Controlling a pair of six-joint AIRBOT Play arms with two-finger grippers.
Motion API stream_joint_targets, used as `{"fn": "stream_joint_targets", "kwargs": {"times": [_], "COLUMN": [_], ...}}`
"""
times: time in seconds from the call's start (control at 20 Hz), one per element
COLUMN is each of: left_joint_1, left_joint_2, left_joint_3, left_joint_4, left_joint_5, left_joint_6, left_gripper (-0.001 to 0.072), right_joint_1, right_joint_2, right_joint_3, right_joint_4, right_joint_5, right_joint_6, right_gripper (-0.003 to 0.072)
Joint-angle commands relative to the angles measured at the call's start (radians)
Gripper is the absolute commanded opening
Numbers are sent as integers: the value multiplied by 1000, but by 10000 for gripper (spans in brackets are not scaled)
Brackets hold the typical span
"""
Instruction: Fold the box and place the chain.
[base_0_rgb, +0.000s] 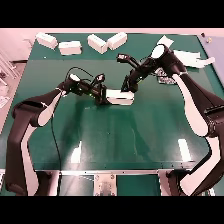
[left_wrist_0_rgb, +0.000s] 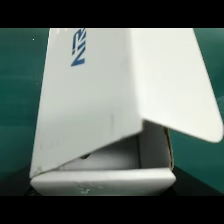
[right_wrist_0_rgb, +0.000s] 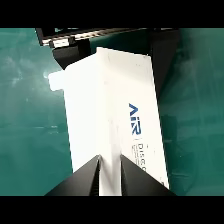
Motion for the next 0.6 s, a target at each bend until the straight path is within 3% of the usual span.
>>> {"fn": "stream_joint_targets", "kwargs": {"times": [0.0, 0.3, 0.4, 0.55], "left_joint_1": [1, 1, 1, 0], "left_joint_2": [0, 0, 0, 0], "left_joint_3": [1, 1, 1, 1], "left_joint_4": [0, 0, 0, 0], "left_joint_5": [-1, -1, -1, -2], "left_joint_6": [0, 0, 0, 0], "left_gripper": [524, 524, 524, 524], "right_joint_1": [2, 0, 0, 0], "right_joint_2": [0, 0, 0, 0], "right_joint_3": [0, 0, 0, 0], "right_joint_4": [0, 0, -4, -42], "right_joint_5": [-7, -3, -4, -22], "right_joint_6": [0, -5, -5, -5], "right_gripper": [152, 248, 352, 337]}}
